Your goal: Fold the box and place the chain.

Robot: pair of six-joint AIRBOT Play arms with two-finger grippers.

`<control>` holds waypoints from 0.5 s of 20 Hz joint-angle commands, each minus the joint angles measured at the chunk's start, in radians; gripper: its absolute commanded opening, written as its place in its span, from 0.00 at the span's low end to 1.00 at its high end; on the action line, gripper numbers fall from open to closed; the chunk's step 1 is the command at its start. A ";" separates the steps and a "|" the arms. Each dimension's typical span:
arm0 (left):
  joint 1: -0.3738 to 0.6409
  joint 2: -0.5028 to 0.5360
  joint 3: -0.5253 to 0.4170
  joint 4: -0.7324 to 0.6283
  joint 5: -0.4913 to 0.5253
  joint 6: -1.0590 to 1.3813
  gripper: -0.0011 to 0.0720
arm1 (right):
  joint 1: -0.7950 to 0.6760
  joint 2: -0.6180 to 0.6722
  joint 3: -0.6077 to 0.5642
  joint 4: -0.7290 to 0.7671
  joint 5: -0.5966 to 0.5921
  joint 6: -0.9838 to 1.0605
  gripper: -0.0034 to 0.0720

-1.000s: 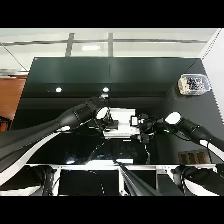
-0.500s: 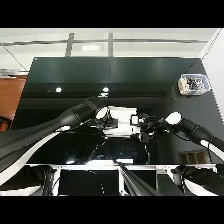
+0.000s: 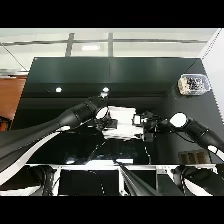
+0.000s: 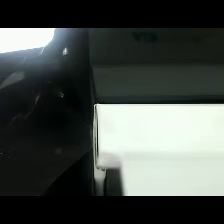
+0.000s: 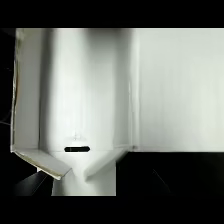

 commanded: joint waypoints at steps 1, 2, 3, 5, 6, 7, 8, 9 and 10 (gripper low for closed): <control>0.000 0.000 0.001 -0.003 0.013 -0.003 0.05 | 0.001 0.009 0.000 -0.025 0.036 0.044 1.00; 0.000 0.000 0.001 -0.003 0.013 -0.003 0.05 | 0.001 0.010 0.000 -0.024 0.036 0.044 1.00; 0.000 0.000 0.001 -0.003 0.012 -0.003 0.05 | 0.001 0.010 0.000 -0.024 0.044 0.044 1.00; 0.000 0.000 0.001 -0.004 0.012 -0.004 0.05 | 0.002 0.010 0.000 -0.019 0.056 0.043 1.00; 0.000 0.000 0.001 -0.004 0.013 -0.004 0.05 | 0.003 0.010 0.000 -0.016 0.057 0.043 1.00; 0.000 0.000 0.001 -0.005 0.013 -0.004 0.05 | 0.003 0.010 0.000 -0.013 0.061 0.038 1.00; 0.000 0.000 0.001 -0.007 0.013 -0.004 0.05 | 0.003 0.010 0.000 -0.013 0.069 0.033 0.83; 0.000 0.000 0.001 -0.006 0.013 -0.004 0.05 | 0.003 0.010 0.000 -0.013 0.072 0.033 0.77; 0.000 0.000 0.001 -0.006 0.013 -0.004 0.05 | 0.003 0.010 0.000 -0.013 0.072 0.033 0.77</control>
